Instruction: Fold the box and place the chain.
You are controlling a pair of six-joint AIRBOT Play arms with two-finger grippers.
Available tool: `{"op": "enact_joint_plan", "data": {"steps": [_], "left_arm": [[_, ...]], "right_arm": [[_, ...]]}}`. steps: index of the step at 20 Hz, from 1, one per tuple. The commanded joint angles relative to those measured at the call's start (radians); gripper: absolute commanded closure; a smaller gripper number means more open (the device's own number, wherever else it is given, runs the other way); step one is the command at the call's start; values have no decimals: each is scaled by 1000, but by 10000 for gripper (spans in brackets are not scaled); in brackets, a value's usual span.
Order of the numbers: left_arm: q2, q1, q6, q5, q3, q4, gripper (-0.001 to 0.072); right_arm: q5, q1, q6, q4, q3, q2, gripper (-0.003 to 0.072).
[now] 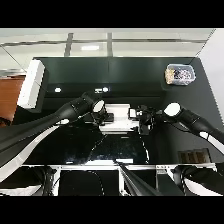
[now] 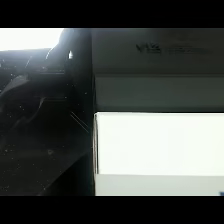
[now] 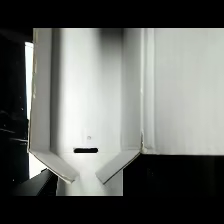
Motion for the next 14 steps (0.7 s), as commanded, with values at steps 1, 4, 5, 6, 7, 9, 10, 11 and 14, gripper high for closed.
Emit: {"op": "enact_joint_plan", "data": {"steps": [1,4,5,6,7,9,10,11,14], "left_arm": [[-1,1,-5,-1,1,-5,684],[-1,1,-5,1,1,-8,684],[-1,1,-5,1,1,-8,684],[-1,1,-5,1,1,-8,685],[-1,1,-5,1,1,-8,684],[-1,1,-5,1,1,-8,684],[-1,1,-5,1,1,-8,684],[-1,1,-5,2,1,-8,684],[-1,1,-5,2,1,-8,684]], "right_arm": [[-6,-3,-8,-20,1,15,85],[-3,2,-25,-6,0,15,229],[11,6,-25,0,0,15,230],[23,10,-23,19,0,15,356],[32,13,-22,61,0,15,595],[28,23,-19,145,0,5,628],[27,32,-19,181,0,-6,628],[27,40,-19,207,0,-18,627],[23,57,-19,257,0,-49,619]]}}
